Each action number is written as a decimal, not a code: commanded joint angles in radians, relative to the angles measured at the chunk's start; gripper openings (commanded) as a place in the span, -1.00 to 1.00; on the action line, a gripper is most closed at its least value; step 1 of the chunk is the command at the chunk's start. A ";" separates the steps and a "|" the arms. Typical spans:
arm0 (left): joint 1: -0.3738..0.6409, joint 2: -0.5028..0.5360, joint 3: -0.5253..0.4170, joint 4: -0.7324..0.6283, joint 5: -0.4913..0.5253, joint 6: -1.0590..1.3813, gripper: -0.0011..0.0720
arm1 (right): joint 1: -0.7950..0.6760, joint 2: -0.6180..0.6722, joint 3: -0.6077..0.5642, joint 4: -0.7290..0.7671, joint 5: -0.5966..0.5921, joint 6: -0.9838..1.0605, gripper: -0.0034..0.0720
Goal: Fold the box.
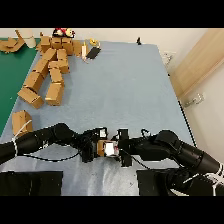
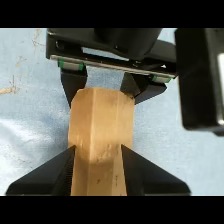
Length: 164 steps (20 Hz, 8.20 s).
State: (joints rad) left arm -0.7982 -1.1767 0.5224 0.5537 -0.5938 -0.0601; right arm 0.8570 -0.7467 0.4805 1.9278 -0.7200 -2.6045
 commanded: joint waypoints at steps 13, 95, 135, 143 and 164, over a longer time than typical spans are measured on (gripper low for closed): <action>0.000 0.000 0.000 0.000 0.000 0.000 0.26 | 0.080 0.031 0.002 -0.137 0.031 0.047 -0.18; 0.000 0.000 0.000 0.000 0.000 0.000 0.26 | 0.084 0.168 -0.298 0.476 0.454 1.392 -0.90; 0.000 0.000 0.000 0.000 0.000 0.000 0.26 | -0.268 0.262 0.007 -0.357 -0.340 1.577 -0.90; 0.000 0.000 0.000 0.000 0.000 0.000 0.26 | -0.309 0.043 0.091 -0.380 -0.502 1.339 -0.90; 0.002 0.060 0.028 0.114 0.018 -0.248 0.26 | -0.309 -0.164 0.096 -0.190 -0.275 1.495 -0.90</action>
State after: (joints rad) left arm -0.7971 -1.1503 0.5373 0.5892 -0.5739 -0.1864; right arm 0.5488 -0.9100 0.5758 1.7851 -1.0119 -1.1725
